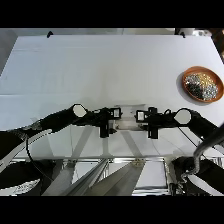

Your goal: Fold the box and place the chain.

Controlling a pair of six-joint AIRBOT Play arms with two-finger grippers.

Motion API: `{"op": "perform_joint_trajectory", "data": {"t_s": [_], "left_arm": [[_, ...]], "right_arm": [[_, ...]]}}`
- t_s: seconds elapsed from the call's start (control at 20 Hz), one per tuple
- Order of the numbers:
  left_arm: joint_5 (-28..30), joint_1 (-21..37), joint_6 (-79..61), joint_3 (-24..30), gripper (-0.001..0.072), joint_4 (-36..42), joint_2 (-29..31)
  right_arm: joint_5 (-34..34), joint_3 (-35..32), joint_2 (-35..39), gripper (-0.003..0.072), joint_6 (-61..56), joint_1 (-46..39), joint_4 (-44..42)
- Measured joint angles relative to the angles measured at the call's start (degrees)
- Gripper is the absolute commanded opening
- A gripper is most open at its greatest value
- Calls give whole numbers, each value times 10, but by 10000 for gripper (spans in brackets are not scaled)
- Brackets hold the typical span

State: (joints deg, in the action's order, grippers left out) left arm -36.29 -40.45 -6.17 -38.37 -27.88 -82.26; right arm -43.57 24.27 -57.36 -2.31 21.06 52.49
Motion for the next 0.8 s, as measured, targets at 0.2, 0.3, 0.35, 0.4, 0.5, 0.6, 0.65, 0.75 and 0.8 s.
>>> {"op": "perform_joint_trajectory", "data": {"t_s": [0.2,0.3,0.35,0.4,0.5,0.6,0.65,0.75,0.8], "left_arm": [[0,0,0,0,133,0,0],[0,0,0,0,133,0,0],[0,0,0,0,134,0,0],[0,0,0,0,134,0,0],[0,0,0,0,133,0,0],[0,0,0,0,133,0,0],[0,0,0,0,133,0,0],[0,0,0,0,133,0,0],[0,0,0,0,133,0,0]], "right_arm": [[5,-5,0,402,2,0,-2],[7,-5,0,67,2,0,-2],[8,-6,0,11,2,0,-1],[4,-6,1,11,-2,0,-2],[-1,-6,9,11,-27,0,-2],[-10,-6,27,11,-85,0,3],[-12,-6,43,11,-123,0,5],[-24,-6,90,11,-207,0,11],[-33,-6,118,11,-250,0,16]]}}
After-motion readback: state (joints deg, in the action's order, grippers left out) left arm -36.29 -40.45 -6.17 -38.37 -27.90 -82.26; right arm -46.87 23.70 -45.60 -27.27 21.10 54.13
